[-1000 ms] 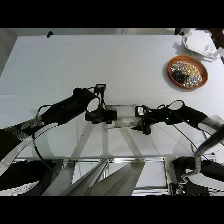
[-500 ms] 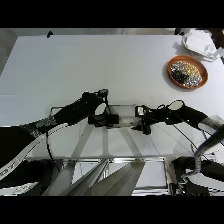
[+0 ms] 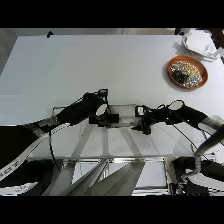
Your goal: Fold the box and place the chain.
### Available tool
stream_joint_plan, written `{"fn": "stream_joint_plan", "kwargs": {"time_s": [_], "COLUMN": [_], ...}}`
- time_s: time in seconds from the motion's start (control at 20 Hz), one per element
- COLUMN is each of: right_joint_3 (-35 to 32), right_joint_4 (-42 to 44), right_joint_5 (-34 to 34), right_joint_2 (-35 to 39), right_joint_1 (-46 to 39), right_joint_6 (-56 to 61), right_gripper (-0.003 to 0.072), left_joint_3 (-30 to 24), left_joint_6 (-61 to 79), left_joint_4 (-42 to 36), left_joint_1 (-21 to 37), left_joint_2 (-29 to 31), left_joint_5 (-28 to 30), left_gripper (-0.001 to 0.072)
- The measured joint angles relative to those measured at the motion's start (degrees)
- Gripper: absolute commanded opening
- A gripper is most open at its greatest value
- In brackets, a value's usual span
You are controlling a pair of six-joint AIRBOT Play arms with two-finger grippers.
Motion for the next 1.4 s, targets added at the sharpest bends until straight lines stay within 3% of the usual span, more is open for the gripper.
{"fn": "stream_joint_plan", "kwargs": {"time_s": [0.15,0.2,0.3,0.55,0.6,0.65,0.75,1.0,1.3,1.4], "right_joint_3": [0.0,0.0,0.0,0.0,0.0,0.0,0.0,0.0,0.0,0.0], "right_joint_4": [0.0,0.0,0.0,0.0,0.0,0.0,0.0,0.0,0.0,0.0], "right_joint_5": [0.0,0.0,0.0,0.0,0.0,0.0,0.0,0.0,0.0,0.0], "right_joint_2": [0.0,0.0,0.0,0.0,0.0,0.0,0.0,0.0,0.0,0.0], "right_joint_1": [0.0,0.0,0.0,0.0,0.0,0.0,0.0,0.0,0.0,0.0], "right_joint_6": [0.0,0.0,0.0,0.0,0.0,0.0,0.0,0.0,0.0,0.0], "right_gripper": [0.0458,0.0458,0.0458,0.0458,0.0458,0.0458,0.0458,0.0458,0.0458,0.0458], "left_joint_3": [0.0,0.0,0.0,0.0,0.0,0.0,0.0,-0.2,-0.1,-0.1], "left_joint_6": [-0.2,-0.2,-0.3,-0.6,-0.6,-0.4,-0.5,0.8,11.8,19.2], "left_joint_4": [-0.3,-0.3,0.0,-0.6,-0.7,-0.9,-2.0,-2.7,-3.7,-3.6], "left_joint_1": [0.0,0.0,0.0,0.0,0.0,0.0,0.0,1.2,6.6,9.3], "left_joint_2": [-0.3,-0.3,-0.4,-0.5,-0.5,-0.5,-0.5,1.5,8.5,11.2], "left_joint_5": [0.2,0.2,-0.4,-0.4,-0.4,-0.2,1.4,1.2,-0.7,-2.1], "left_gripper": [0.0223,0.0183,-0.0001,0.0007,0.0086,0.0232,0.0438,0.0451,0.0462,0.0597]}}
